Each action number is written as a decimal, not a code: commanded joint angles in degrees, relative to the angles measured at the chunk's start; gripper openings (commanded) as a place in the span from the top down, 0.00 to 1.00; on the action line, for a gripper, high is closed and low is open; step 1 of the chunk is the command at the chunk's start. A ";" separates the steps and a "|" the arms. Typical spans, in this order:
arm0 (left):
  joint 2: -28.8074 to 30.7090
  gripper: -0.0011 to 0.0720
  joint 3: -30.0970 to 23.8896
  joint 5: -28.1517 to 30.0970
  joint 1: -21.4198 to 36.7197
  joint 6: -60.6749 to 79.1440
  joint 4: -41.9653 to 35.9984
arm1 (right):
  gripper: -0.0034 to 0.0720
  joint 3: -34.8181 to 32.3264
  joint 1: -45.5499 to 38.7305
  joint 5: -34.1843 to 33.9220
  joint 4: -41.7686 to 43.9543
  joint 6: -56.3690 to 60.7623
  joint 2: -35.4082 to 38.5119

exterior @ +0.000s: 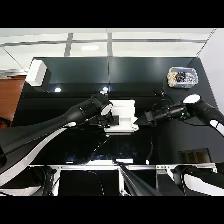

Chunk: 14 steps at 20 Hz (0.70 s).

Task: Fold the box and place the chain.

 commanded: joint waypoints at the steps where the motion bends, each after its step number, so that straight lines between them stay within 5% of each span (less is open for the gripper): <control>1: -0.02 0.95 -0.02 0.00 0.02 0.00 0.02 | 0.25 2.69 3.21 -2.01 -1.27 2.49 -0.04; 2: -0.02 0.95 -0.02 -0.02 0.02 0.00 0.02 | 0.26 3.65 4.15 -2.91 -2.84 4.31 -0.04; 3: -0.02 0.95 -0.02 -0.02 0.02 0.00 0.02 | 0.41 4.74 5.11 -3.78 -5.51 6.93 -0.04; 14: -0.02 0.95 -0.02 0.04 0.02 0.00 0.04 | 0.42 7.85 14.97 -11.69 -18.01 26.38 -0.04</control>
